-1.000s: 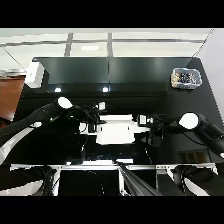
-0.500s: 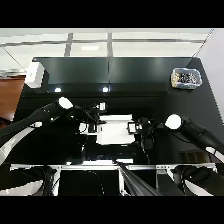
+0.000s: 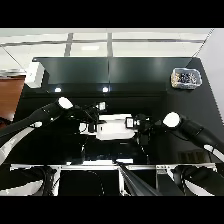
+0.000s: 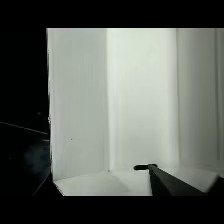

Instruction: Fold the box and place the chain.

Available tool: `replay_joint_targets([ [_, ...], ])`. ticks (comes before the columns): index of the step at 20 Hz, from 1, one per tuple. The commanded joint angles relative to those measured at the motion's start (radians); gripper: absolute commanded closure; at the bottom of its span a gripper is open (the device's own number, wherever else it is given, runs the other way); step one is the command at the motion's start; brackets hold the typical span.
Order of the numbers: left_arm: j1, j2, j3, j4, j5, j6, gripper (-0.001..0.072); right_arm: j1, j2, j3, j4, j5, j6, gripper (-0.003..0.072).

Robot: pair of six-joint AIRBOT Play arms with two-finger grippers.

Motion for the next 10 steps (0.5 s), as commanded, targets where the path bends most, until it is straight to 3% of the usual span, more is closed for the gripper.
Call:
replay_joint_targets([
  [1,-0.001,0.0,-0.001,-0.001,-0.002,0.002,0.0686,-0.042,0.002,0.041,0.026,-0.006,0.003,0.004],
  [10,-0.001,0.0,-0.001,-0.001,-0.002,0.003,0.0686,-0.1,0.001,0.052,0.127,-0.003,-0.065,0.004],
])
